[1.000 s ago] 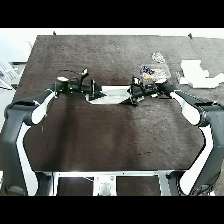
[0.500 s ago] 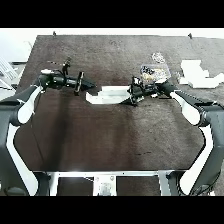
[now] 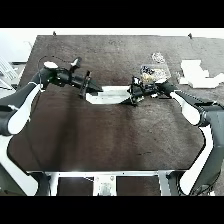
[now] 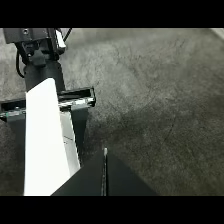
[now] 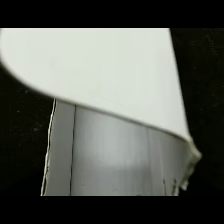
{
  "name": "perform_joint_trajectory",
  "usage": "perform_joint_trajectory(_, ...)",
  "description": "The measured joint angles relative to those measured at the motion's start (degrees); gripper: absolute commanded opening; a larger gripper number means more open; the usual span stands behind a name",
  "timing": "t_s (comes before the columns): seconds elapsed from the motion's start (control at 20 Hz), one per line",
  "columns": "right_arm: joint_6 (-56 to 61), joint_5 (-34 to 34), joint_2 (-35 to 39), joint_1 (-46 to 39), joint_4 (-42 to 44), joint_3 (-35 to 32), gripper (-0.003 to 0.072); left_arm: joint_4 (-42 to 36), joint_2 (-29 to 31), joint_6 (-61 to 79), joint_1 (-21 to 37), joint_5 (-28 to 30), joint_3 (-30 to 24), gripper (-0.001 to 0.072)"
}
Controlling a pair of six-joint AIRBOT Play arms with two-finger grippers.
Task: Fold the box and place the chain.
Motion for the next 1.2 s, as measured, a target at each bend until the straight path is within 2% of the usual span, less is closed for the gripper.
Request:
perform_joint_trajectory(0.25,0.0,0.0,0.0,0.0,0.0,0.0,0.0581,3.1,6.0,0.4,-4.5,9.2,-8.8,0.0020)
perform_joint_trajectory(0.35,0.0,0.0,0.0,0.0,0.0,0.0,0.0581,4.0,6.5,0.1,-5.6,12.3,-10.3,0.0020)
perform_joint_trajectory(0.55,0.0,0.0,0.0,0.0,0.0,0.0,0.0581,3.7,5.6,0.3,-6.6,22.3,-11.3,0.0019)
perform_joint_trajectory(0.8,0.0,0.0,0.0,0.0,0.0,0.0,0.0581,0.8,1.9,1.5,-6.8,30.3,-6.5,0.0019)
perform_joint_trajectory(1.0,0.0,0.0,0.0,0.0,0.0,0.0,0.0581,-0.3,-1.9,1.2,-6.8,33.2,-0.4,0.0019)
perform_joint_trajectory(1.2,0.0,0.0,0.0,0.0,0.0,0.0,0.0581,-0.9,-4.8,0.3,-6.8,35.2,2.3,0.0019)
